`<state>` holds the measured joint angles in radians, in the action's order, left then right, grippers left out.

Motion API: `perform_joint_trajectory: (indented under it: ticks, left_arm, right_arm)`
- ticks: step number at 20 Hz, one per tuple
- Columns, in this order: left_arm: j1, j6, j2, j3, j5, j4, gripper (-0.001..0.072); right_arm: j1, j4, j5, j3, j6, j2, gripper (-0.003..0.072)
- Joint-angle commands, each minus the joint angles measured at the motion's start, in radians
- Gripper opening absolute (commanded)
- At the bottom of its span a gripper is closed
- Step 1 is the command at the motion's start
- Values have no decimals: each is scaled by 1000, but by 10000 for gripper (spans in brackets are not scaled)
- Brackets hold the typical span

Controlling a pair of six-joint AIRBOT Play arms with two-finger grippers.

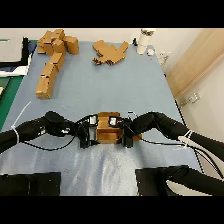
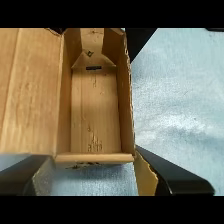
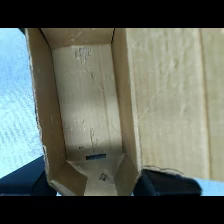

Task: Fold the box.

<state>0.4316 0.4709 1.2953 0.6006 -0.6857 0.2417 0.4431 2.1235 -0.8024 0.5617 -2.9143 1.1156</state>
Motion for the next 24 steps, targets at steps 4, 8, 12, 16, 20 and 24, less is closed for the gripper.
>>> perform_joint_trajectory:
  ticks: [4,8,12,16,20,24]
  left_arm:
    - [36,-76,27,34,21,81,694]
    - [37,-80,27,34,25,81,693]
    - [37,-100,30,37,41,80,632]
    - [43,-124,34,42,58,88,555]
    - [43,-124,34,42,58,88,553]
    - [43,-123,34,42,58,88,552]
  right_arm:
    - [1,0,0,0,0,1,595]
    - [1,0,0,0,0,0,595]
    - [1,0,0,0,0,0,595]
    - [1,0,0,0,0,1,595]
    - [1,0,0,0,0,1,595]
    - [1,0,0,0,0,0,595]
